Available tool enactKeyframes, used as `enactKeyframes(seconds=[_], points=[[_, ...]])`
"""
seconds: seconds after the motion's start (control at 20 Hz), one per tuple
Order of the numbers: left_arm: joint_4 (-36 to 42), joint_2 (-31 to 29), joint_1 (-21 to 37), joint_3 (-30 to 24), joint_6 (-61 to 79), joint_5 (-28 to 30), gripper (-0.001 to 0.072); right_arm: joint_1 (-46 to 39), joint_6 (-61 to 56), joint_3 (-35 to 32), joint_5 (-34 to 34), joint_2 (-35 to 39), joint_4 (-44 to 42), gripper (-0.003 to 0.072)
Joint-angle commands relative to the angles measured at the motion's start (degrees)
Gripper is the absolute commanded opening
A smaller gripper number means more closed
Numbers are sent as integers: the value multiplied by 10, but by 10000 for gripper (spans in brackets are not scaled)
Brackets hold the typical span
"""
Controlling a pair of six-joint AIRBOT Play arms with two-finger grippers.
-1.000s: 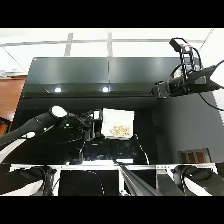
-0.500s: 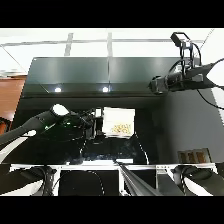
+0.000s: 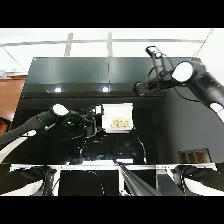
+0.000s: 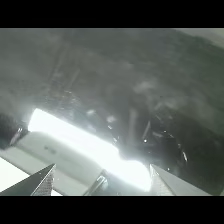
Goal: Fold the box and place the chain.
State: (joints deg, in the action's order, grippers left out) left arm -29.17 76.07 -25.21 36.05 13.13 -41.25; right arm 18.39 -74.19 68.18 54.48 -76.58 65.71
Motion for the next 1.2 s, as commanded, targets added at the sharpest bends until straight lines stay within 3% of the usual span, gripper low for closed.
enactKeyframes(seconds=[0.0,0.1,0.15,0.35,0.7,1.15], points=[[-4,0,1,0,-1,3,290,4,219,0,13,-47,-104,716],[-4,0,1,0,-1,3,290,5,419,1,55,-36,-122,716],[-4,0,1,0,-1,3,290,5,451,1,63,-30,-123,716],[-4,0,1,0,-1,3,290,10,479,-12,143,-28,-132,716],[-4,0,1,0,-1,1,290,65,494,-46,150,-28,-136,716],[-4,0,0,0,-1,1,290,67,494,-51,156,-28,-127,716]])
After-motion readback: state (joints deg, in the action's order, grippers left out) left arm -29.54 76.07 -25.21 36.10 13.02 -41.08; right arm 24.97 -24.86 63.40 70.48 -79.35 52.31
